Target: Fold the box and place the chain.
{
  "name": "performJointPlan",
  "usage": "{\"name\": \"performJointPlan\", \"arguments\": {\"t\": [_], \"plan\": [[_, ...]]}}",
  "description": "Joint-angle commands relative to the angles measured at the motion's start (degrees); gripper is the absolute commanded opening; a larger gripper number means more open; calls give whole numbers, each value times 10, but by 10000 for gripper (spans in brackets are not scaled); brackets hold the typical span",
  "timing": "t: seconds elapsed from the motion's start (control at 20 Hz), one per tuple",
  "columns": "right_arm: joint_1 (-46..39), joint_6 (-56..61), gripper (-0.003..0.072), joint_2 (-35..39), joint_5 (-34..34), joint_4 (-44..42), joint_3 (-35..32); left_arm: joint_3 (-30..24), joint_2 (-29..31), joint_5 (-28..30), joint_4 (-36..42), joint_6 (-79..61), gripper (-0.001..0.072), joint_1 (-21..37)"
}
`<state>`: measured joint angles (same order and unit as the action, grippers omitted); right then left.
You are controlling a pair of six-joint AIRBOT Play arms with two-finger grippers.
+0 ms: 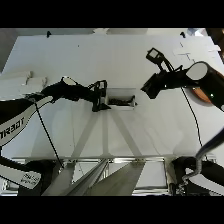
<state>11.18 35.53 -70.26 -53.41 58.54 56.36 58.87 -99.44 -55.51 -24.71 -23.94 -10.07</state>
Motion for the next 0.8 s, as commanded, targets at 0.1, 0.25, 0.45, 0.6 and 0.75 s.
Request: {"name": "performJointPlan", "arguments": {"t": [0.1, 0.25, 0.45, 0.6, 0.75], "plan": [[21, -28, 318, -80, 25, 42, -17, 0, 0, 0, 0, 0, 328, 0], [62, -31, 323, -134, 48, 42, -17, 0, 0, 0, 0, 0, 328, 0], [89, -31, 343, -177, 62, 49, -17, 0, 0, 0, 0, 0, 328, 0], [89, -23, 247, -198, 60, 67, -17, 0, 0, 0, 0, 0, 328, 0], [89, 29, 6, -198, 57, 118, -17, 0, 0, 0, 0, 0, 328, 0]]}}
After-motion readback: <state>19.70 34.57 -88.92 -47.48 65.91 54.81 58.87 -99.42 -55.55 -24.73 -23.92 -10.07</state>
